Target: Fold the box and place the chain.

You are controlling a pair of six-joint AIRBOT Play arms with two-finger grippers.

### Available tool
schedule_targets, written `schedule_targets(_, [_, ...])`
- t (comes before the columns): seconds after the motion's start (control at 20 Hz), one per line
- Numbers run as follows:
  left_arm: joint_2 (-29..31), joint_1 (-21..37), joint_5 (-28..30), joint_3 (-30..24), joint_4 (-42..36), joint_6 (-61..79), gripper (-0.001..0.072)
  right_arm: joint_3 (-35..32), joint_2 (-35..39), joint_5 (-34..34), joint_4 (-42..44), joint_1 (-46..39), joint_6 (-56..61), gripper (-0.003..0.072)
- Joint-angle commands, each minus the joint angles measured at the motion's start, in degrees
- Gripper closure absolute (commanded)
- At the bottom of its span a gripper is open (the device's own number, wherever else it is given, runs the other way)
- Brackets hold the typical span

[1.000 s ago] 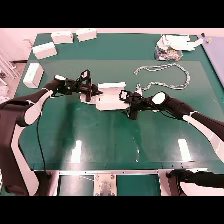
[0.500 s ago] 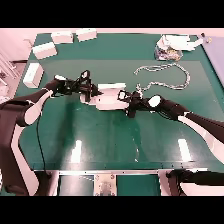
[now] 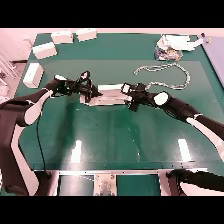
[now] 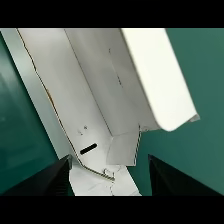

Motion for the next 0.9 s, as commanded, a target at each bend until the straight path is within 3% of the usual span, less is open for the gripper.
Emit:
schedule_targets(0.0, [-0.04,0.00,0.00,-0.02,0.33,0.00,0.0689,0.04,0.11,0.20,0.04,-0.31,-1.33,0.0110])
schedule_targets(0.35, [-0.04,-0.02,-0.24,-0.02,0.35,-0.02,0.0688,0.07,-1.20,0.79,2.82,-0.59,-4.61,0.0110])
schedule_targets(0.6, [-0.04,0.00,-0.50,-0.02,0.76,-0.07,0.0688,2.23,-2.32,10.71,16.33,-6.12,-17.03,0.0065])
schedule_targets(0.85, [-0.04,0.00,-0.50,-0.02,0.96,-0.04,0.0689,4.37,-5.53,18.84,23.76,-9.27,-24.22,0.0066])
